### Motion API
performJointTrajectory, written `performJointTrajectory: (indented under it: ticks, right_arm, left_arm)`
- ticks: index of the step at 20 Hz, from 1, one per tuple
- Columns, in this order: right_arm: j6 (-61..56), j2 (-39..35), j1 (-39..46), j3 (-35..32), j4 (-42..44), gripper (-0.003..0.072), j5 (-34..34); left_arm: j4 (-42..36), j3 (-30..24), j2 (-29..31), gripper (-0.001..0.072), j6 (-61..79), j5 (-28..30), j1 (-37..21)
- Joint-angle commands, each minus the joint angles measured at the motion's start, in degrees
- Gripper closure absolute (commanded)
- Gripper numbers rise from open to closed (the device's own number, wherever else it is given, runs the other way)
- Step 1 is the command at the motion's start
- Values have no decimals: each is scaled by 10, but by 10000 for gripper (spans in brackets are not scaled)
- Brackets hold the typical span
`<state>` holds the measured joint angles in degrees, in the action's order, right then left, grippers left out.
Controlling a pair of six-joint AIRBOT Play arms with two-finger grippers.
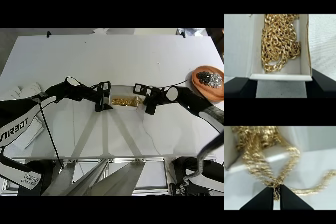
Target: Fold the box and place the chain.
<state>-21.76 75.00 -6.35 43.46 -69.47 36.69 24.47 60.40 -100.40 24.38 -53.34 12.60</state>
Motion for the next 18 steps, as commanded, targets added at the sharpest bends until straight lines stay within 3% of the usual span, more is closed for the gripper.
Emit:
performJointTrajectory:
  ticks: [1,6,9,13,15,16,18]
  right_arm:
    - [-20,-79,-1,1,13,678,-3]
    - [-13,-167,-9,1,147,679,-3]
    - [-1,-163,-47,1,172,679,-10]
    - [-5,-125,-88,1,172,679,-87]
    - [-5,-111,-96,1,170,669,-92]
    - [-5,-111,-96,1,161,601,-87]
    - [-3,-118,-96,1,148,366,-73]
  left_arm:
    - [0,0,0,692,0,0,0]
    - [0,0,0,692,0,0,0]
    - [0,0,0,692,0,0,0]
    - [0,0,0,692,0,0,0]
    - [0,0,0,692,0,0,0]
    - [0,0,0,692,0,0,0]
    - [0,0,0,692,0,0,0]
